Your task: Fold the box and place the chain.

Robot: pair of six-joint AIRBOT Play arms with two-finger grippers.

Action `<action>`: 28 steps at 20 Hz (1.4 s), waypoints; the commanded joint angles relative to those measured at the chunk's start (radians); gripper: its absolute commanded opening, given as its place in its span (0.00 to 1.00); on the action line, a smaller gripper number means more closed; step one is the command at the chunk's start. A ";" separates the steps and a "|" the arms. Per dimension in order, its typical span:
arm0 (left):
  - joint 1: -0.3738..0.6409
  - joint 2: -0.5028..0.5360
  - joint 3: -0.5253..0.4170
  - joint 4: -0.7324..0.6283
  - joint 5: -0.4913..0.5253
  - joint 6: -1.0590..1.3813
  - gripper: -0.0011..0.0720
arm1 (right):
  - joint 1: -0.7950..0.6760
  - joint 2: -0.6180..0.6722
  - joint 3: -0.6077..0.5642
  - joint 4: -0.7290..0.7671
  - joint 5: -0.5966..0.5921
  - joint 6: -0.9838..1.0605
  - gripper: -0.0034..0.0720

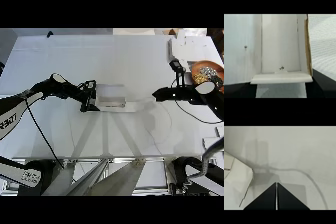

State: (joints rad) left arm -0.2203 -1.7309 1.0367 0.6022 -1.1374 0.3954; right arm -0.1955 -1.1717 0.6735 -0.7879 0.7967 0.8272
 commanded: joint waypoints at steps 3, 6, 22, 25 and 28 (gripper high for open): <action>0.000 0.000 0.000 0.000 0.000 0.000 0.47 | 0.006 -0.036 -0.098 0.126 0.083 0.090 0.05; 0.000 0.000 0.000 0.000 0.000 0.000 0.47 | 0.042 -0.054 -0.098 0.188 0.073 0.090 0.05; 0.000 0.000 0.000 0.000 0.000 0.000 0.47 | 0.203 -0.144 -0.098 0.586 0.092 -0.024 0.06; 0.000 0.000 0.000 0.000 0.000 0.000 0.47 | 0.244 -0.144 -0.098 0.587 0.045 -0.022 0.17; 0.000 0.000 0.000 0.000 0.000 0.000 0.47 | 0.273 -0.143 -0.098 0.587 -0.011 0.007 0.38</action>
State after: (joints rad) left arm -0.2203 -1.7309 1.0367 0.6018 -1.1374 0.3954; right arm 0.0483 -1.3148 0.5758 -0.2111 0.8368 0.8135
